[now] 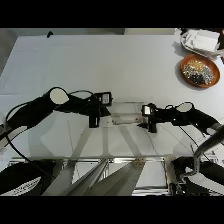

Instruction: Fold the box and place the chain.

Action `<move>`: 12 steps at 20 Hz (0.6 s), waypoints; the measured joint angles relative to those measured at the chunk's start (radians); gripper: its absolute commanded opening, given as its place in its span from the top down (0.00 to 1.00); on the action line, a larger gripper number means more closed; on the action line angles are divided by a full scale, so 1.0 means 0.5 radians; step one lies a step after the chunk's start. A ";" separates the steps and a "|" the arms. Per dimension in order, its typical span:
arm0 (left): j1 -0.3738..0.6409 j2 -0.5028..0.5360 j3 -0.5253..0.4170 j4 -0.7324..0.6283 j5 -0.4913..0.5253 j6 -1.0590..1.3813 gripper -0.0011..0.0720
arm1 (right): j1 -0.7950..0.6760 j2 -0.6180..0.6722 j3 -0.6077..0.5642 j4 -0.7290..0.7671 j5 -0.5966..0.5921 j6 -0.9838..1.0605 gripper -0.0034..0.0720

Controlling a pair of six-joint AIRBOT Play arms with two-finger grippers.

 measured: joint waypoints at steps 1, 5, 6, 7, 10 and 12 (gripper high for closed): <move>-0.004 -0.012 -0.048 -0.087 0.023 0.101 0.97 | 0.000 0.000 0.000 0.000 0.000 0.000 0.41; -0.011 -0.076 -0.153 -0.316 0.143 0.330 0.97 | 0.000 -0.001 0.000 0.000 0.000 0.000 0.41; -0.011 -0.098 -0.165 -0.342 0.168 0.358 0.97 | 0.000 0.000 0.000 0.001 0.000 0.000 0.41; -0.012 -0.121 -0.172 -0.356 0.186 0.375 0.97 | 0.000 0.000 0.000 0.000 0.000 0.000 0.41; -0.012 -0.175 -0.185 -0.341 0.206 0.390 0.97 | 0.000 0.000 0.000 0.001 0.000 0.000 0.41; -0.012 -0.195 -0.188 -0.309 0.214 0.366 0.97 | 0.000 0.000 0.000 0.001 0.000 0.000 0.41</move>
